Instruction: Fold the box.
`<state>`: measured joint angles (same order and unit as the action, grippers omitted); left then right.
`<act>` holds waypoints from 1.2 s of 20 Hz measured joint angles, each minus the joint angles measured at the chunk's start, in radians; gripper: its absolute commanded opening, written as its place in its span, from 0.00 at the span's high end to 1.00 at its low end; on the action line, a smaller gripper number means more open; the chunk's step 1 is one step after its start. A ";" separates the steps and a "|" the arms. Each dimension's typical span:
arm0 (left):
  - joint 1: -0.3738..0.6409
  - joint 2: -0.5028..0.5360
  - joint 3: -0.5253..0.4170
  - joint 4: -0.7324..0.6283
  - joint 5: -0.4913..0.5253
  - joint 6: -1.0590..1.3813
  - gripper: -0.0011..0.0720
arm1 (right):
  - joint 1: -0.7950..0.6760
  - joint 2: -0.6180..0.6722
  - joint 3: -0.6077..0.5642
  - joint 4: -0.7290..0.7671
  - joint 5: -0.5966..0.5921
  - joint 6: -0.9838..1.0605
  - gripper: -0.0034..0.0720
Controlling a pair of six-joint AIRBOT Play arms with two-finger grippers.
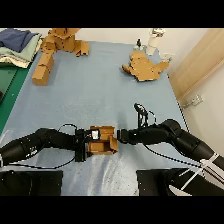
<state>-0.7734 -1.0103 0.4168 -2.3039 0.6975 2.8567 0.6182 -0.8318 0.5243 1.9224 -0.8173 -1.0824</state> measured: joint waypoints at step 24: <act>0.000 0.000 0.000 0.000 0.000 -0.001 0.34 | 0.237 -0.294 0.255 -0.199 -0.237 0.293 0.48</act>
<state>-0.7734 -1.0103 0.4168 -2.3039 0.6975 2.8559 0.8555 -1.1259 0.7795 1.7237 -1.0542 -0.7891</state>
